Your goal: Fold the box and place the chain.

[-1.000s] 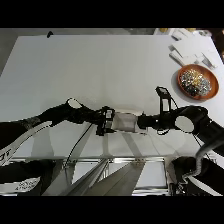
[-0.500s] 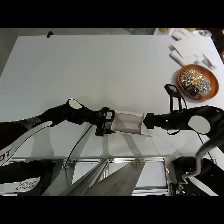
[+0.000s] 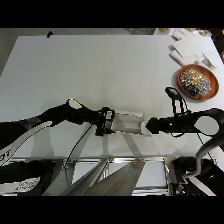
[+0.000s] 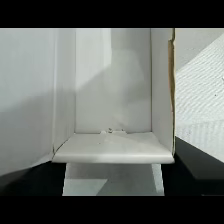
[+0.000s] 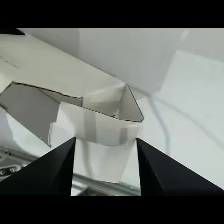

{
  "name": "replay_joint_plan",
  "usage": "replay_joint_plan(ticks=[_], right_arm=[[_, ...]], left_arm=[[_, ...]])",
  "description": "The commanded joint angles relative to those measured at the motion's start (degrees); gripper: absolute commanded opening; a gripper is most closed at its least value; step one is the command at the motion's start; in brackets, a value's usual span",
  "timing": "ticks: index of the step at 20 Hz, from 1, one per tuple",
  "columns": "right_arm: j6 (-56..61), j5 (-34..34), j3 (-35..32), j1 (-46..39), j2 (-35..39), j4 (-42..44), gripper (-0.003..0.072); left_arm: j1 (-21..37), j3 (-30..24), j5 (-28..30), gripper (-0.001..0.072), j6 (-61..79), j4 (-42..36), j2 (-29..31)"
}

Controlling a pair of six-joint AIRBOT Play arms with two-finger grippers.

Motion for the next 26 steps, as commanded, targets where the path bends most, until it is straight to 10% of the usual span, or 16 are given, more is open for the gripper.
replay_joint_plan(ticks=[1, 22, 26], right_arm=[[-4.63, -5.62, -0.42, -0.11, 3.63, 1.84, 0.0362], [-10.47, -7.26, 1.95, -0.11, 6.08, -3.76, 0.0364], [-10.23, -7.32, 1.95, -0.11, 6.08, -3.76, 0.0364]], left_arm=[[0.00, 0.02, -0.09, 0.0083, 0.00, -0.02, 0.04], [0.13, 0.02, 3.41, 0.0079, -4.22, -1.60, 0.33], [0.13, 0.02, 10.84, 0.0080, -21.46, 13.57, 5.11]])
